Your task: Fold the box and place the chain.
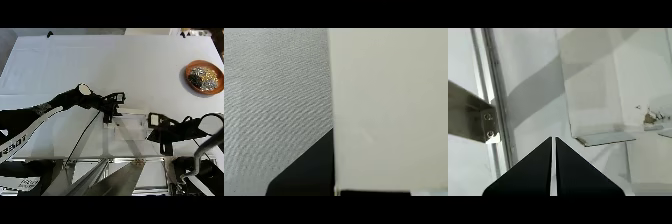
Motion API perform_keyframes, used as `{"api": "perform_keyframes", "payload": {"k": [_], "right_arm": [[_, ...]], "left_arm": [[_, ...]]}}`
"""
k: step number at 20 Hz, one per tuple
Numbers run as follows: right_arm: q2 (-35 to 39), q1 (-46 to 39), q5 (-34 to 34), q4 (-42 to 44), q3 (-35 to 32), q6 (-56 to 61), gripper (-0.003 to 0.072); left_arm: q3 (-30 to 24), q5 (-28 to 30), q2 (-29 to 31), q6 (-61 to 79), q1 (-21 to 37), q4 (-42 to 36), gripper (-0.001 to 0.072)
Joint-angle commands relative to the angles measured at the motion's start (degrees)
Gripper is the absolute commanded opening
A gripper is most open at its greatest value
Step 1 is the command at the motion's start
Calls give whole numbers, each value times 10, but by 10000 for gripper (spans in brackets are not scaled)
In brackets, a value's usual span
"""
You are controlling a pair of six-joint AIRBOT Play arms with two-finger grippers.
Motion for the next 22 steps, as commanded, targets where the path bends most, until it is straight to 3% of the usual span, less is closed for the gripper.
{"api": "perform_keyframes", "payload": {"k": [1,3,6,9,12,22], "right_arm": [[-12,44,-27,-35,-7,0,342],[10,56,-96,-64,-42,7,716],[53,109,-197,-114,-104,7,700],[56,129,-214,-113,-118,42,696],[56,129,-291,-128,-140,100,697],[37,174,-429,-135,-192,99,694]], "left_arm": [[1,0,0,0,0,0,10],[1,0,0,0,0,0,10],[1,0,0,0,0,0,10],[1,0,0,0,0,0,10],[1,0,0,0,0,0,10],[1,0,0,0,0,0,10]]}}
